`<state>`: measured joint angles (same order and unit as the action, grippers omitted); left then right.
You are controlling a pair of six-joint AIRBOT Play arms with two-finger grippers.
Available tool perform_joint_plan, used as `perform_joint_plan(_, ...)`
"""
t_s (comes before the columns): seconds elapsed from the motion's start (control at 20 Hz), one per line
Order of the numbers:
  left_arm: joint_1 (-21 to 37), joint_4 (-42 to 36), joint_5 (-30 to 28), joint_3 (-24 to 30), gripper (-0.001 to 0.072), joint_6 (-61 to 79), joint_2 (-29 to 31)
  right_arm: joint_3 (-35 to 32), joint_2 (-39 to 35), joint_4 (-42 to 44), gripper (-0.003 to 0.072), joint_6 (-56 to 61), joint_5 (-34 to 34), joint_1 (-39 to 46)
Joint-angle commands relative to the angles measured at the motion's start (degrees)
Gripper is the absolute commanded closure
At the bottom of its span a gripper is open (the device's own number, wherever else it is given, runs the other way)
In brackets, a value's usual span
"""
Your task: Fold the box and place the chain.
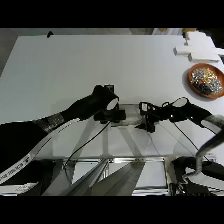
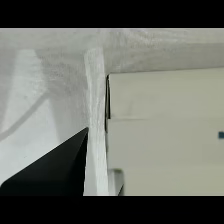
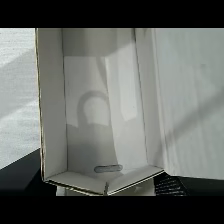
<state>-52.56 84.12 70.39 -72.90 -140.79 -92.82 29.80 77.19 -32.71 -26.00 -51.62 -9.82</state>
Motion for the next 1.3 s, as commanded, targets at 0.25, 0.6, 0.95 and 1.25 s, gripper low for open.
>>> perform_joint_plan(0.25, -1.07, 1.95, 0.48, -0.33, 0.0381, -3.98, -1.05, 0.00, -0.04, 0.00, 0.0349, 0.00, -0.02, 0.00)
perform_joint_plan(0.6, -2.19, 1.73, -0.20, 0.85, 0.0524, -4.74, -2.54, 0.00, -0.04, 0.00, 0.0349, 0.00, -0.04, 0.00)
perform_joint_plan(0.95, -2.49, 2.10, -0.46, 0.85, 0.0704, -4.76, -2.78, 0.00, -0.04, 0.00, 0.0349, 0.00, -0.02, 0.00)
perform_joint_plan(1.25, -2.54, 2.01, -0.26, 0.83, 0.0588, -4.74, -2.69, 0.00, -0.04, 0.00, 0.0349, 0.00, -0.02, 0.00)
